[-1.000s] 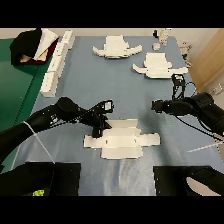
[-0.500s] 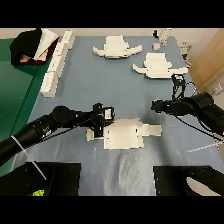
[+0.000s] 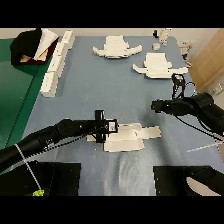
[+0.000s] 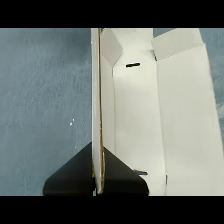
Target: Fold the box.
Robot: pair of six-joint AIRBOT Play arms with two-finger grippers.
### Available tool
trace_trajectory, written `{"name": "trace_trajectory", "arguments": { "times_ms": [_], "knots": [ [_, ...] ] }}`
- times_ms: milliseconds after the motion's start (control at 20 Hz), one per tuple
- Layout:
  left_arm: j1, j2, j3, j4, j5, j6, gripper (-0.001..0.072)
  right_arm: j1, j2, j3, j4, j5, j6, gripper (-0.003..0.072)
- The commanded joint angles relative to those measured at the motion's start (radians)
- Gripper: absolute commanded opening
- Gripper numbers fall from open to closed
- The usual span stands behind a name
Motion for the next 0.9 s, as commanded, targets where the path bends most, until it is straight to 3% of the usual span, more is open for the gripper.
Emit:
{"name": "trace_trajectory", "arguments": {
  "times_ms": [0, 400, 650, 850],
  "knots": [
    [-0.008, 0.001, -0.005, 0.002, 0.018, -0.012, 0.0014, 0.001, 0.000, 0.000, 0.006, 0.000, 0.000, 0.0291],
    [0.027, 0.001, -0.005, 0.004, -0.127, -0.101, 0.0014, 0.001, 0.000, 0.000, 0.011, 0.000, 0.000, 0.0291],
    [0.116, 0.001, -0.005, 0.033, -0.311, -0.107, 0.0014, 0.001, 0.000, 0.000, 0.011, 0.000, 0.000, 0.0291],
    [0.116, 0.001, -0.005, 0.064, -0.381, -0.109, 0.0014, 0.001, 0.000, 0.000, 0.011, 0.000, 0.000, 0.0291]
  ]
}}
